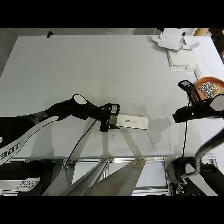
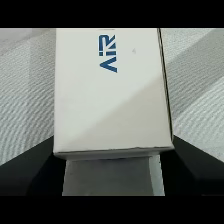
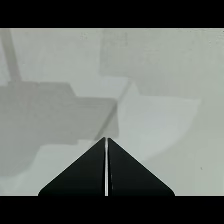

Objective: Fold the box and place the chain.

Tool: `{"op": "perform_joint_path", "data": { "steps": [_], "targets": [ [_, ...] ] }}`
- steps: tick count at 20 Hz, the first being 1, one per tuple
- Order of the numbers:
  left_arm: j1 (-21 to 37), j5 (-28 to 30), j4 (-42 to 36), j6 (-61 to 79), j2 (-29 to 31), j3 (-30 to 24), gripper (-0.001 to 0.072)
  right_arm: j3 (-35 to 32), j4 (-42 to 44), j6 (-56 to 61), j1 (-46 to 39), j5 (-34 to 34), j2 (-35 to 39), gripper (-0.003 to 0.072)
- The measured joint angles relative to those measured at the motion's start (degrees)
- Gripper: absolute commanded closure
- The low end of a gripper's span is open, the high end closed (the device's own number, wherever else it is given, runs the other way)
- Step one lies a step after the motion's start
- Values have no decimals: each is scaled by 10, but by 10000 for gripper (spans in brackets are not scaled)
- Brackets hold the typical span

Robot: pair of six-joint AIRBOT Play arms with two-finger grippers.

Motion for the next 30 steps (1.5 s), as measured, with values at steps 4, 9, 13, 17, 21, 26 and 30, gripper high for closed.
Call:
{"op": "perform_joint_path", "data": {
  "steps": [4,9,13,17,21,26,30],
  "targets": [
    [13,-7,6,-28,28,-1,438,0,-1,2,-2,1,0,664],
    [108,22,78,-191,141,-1,437,0,-1,3,-2,1,0,664],
    [250,46,191,-414,234,-1,437,0,-1,3,-2,1,0,664],
    [402,30,326,-625,275,-1,412,0,-1,3,-2,1,0,664],
    [510,1,434,-765,267,-5,317,0,-1,3,-2,1,0,664],
    [563,-41,508,-844,235,-6,11,0,-1,3,-2,1,0,664],
    [572,-64,532,-883,227,-6,11,0,-1,3,-2,1,0,664]
  ]
}}
